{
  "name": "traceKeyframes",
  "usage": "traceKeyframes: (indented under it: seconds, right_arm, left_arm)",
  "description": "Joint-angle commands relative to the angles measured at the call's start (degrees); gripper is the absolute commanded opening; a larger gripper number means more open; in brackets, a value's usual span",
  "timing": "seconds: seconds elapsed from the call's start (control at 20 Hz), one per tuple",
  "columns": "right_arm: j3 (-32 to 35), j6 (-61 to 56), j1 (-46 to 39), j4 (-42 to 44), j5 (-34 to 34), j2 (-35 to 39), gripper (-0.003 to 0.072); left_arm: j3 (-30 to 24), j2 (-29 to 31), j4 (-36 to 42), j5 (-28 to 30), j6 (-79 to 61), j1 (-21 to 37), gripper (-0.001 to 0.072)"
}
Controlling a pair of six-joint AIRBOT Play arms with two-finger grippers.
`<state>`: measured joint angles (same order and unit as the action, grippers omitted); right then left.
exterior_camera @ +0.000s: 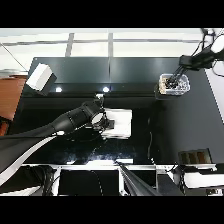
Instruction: Fold the box and place the chain.
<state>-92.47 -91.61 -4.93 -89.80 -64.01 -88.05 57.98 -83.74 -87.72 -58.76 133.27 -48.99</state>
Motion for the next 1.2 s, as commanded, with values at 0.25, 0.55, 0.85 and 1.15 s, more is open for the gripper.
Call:
traceKeyframes:
  seconds: [0.25,0.55,0.85,1.15]
  right_arm:
    - [-9.18,0.76,-0.66,4.31,-3.91,6.54,0.0029]
    - [-27.21,1.07,-0.66,7.8,-3.39,7.02,0.003]
    - [-27.98,2.86,-0.68,9.94,-0.31,10.82,0.003]
    - [-27.98,4.24,-0.68,11.8,-0.04,10.88,0.003]
  left_arm:
    - [-0.02,-0.04,-0.09,0.09,-0.02,-0.02,0.003]
    - [-0.02,-0.04,-0.07,-0.02,-0.02,-0.02,0.003]
    - [-0.02,-0.04,-0.04,-0.22,-0.02,-0.04,0.003]
    - [-0.02,-0.04,-0.04,-0.35,-0.02,-0.04,0.003]
